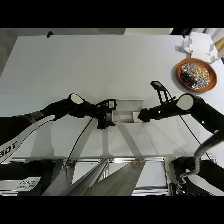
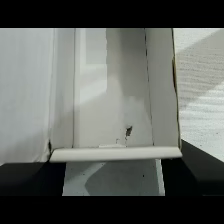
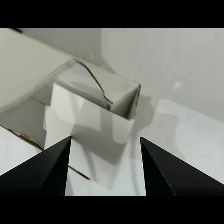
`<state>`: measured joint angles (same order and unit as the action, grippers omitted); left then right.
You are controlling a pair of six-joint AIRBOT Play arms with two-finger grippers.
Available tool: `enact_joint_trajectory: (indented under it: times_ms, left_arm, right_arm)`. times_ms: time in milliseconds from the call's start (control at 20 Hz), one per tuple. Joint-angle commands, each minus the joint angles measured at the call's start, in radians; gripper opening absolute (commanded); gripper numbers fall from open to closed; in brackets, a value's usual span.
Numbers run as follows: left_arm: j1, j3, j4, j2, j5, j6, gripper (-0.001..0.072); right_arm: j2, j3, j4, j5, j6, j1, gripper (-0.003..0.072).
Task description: Fold the box and place the chain.
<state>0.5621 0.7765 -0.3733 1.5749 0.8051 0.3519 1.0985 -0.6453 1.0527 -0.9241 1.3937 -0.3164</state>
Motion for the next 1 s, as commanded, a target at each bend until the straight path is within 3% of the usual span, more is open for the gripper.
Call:
enact_joint_trajectory:
  times_ms: [0, 150, 400, 700, 950]
  left_arm:
    - [0.0, 0.0, 0.0, 0.0, -0.001, 0.0, 0.0209]
    - [0.0, 0.0, 0.0, 0.0, 0.0, 0.0, 0.0209]
    - [0.0, 0.0, 0.0, 0.0, 0.0, 0.0, 0.0209]
    - [0.0, 0.0, 0.0, 0.0, 0.0, 0.0, 0.0209]
    - [0.0, 0.0, -0.001, 0.0, 0.0, 0.0, 0.0209]
  right_arm:
    - [0.069, -0.112, 0.17, -0.053, 0.214, -0.09, 0.0479]
    - [0.134, -0.186, 0.315, -0.12, 0.365, -0.165, 0.048]
    - [0.149, -0.19, 0.446, -0.123, 0.591, -0.228, 0.048]
    - [0.199, -0.19, 0.469, -0.051, 0.731, -0.29, 0.0474]
    - [0.228, -0.19, 0.47, -0.025, 0.731, -0.299, 0.0387]
